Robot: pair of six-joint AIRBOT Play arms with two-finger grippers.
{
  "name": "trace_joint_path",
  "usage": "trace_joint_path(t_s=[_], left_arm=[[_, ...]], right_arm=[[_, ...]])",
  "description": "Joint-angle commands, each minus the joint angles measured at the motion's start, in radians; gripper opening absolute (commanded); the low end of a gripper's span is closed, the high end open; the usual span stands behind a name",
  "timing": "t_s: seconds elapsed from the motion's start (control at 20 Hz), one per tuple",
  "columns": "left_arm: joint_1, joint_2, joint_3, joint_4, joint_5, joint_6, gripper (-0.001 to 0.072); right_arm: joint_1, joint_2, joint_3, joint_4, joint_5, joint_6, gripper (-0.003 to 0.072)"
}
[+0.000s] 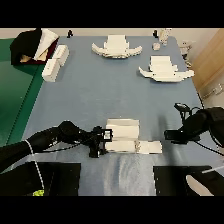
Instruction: Fold the box.
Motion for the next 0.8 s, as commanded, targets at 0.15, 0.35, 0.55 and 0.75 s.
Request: trace_joint_path(t_s=[0.15, 0.35, 0.55, 0.75], left_arm=[[0.0, 0.0, 0.0, 0.0, 0.0, 0.0, 0.0453], [0.0, 0.0, 0.0, 0.0, 0.0, 0.0, 0.0453], [0.0, 0.0, 0.0, 0.0, 0.0, 0.0, 0.0453], [0.0, 0.0, 0.0, 0.0, 0.0, 0.0, 0.0454]], right_arm=[[-0.176, -0.02, -0.124, 0.357, 0.051, -0.179, -0.0002], [-0.172, -0.016, -0.154, 0.546, 0.055, -0.285, -0.0003], [-0.171, 0.014, -0.154, 0.601, 0.037, -0.298, -0.0002], [-0.171, 0.065, -0.154, 0.599, 0.049, -0.307, -0.0002]])
